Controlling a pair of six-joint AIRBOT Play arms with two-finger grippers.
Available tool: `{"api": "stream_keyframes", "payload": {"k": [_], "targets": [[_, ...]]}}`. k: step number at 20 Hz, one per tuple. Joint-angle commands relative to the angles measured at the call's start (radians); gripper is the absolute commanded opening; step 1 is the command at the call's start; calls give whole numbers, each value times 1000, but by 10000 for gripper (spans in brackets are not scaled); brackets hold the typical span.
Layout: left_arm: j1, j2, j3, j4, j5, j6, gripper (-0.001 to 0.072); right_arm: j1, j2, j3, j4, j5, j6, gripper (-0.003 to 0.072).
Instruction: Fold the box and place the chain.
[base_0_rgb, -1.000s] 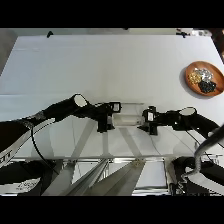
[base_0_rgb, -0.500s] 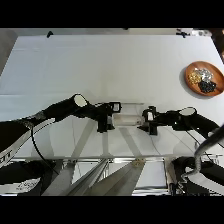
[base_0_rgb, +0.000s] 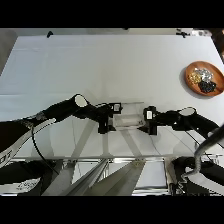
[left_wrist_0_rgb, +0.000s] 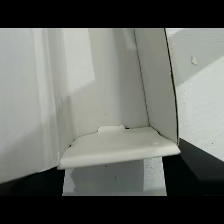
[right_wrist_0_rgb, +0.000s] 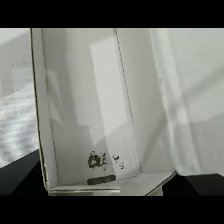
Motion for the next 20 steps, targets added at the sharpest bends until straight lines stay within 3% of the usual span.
{"api": "stream_keyframes", "payload": {"k": [1, 4, 8, 12, 16, 20], "targets": [[1, 1, 0, 6, 16, 0, 437, 0, 2, 0, -8, -9, 113, 714], [1, 1, 0, 6, 16, 0, 437, 0, 8, 0, -14, -3, 147, 714], [1, 1, 0, 6, 16, 0, 437, 0, 117, 0, -159, -4, 263, 712], [1, 1, 0, 7, 16, 0, 437, 0, 298, 0, -427, 24, 468, 710], [1, 1, 0, 6, 16, 0, 437, 0, 438, 0, -742, 125, 697, 705], [1, 2, 0, 6, 11, 0, 437, 0, 574, 0, -759, 163, 787, 703]]}}
